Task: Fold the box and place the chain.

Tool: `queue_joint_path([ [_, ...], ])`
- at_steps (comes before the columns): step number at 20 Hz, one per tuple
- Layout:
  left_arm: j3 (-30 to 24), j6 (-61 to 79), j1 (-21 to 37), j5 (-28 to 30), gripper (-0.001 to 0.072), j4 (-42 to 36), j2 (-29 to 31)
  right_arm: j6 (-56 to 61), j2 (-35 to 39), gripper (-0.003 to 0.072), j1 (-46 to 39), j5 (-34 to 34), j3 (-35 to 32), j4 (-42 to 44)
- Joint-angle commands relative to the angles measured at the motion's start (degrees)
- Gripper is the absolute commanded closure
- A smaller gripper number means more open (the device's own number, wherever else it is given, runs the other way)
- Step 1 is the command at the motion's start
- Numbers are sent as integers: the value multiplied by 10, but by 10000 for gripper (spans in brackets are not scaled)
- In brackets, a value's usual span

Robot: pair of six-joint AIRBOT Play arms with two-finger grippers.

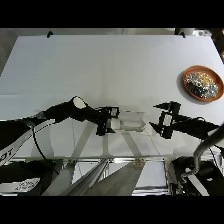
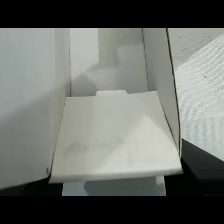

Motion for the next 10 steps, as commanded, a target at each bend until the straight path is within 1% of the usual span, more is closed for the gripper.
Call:
queue_joint_path([
  [1, 1, 1, 0, 64, 325, -9, 16, 1, 20, 30, 0, -2, 0, 65],
  [6, 1, -14, 0, 76, 321, -9, 14, 1, 20, 30, 0, -3, 0, 103],
  [10, 1, -14, 0, 52, 322, -9, 14, 1, 20, 30, 0, -2, 0, 105],
])
